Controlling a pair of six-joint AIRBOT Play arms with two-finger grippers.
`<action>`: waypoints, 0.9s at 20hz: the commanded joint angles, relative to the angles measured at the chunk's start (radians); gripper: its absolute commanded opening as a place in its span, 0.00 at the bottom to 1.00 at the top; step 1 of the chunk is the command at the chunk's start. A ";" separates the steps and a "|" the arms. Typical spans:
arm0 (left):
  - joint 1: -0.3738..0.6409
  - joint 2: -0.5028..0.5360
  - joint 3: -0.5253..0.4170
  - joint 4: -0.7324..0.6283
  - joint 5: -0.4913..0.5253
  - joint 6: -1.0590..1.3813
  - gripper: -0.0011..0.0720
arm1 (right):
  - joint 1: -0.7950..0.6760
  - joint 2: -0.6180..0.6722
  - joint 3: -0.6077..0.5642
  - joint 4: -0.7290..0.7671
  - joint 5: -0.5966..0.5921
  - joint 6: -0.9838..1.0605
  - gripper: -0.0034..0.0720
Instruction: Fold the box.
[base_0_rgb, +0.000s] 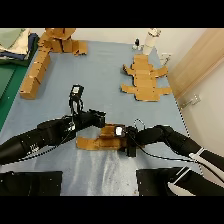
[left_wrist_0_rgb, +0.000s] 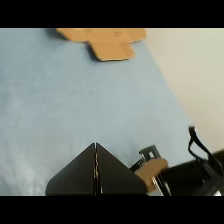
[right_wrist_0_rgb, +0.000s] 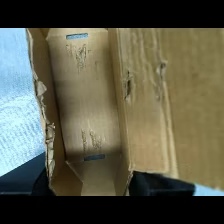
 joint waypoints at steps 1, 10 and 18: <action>0.008 0.016 -0.002 0.156 -0.123 0.160 0.03 | 0.000 0.001 0.001 0.000 0.000 0.000 0.72; 0.533 0.051 0.002 0.439 -0.475 -0.135 0.03 | 0.000 0.001 0.001 0.000 0.000 0.000 0.72; 1.173 -0.016 0.142 0.834 -1.485 -0.377 0.03 | 0.000 0.001 0.001 -0.002 -0.003 0.000 0.72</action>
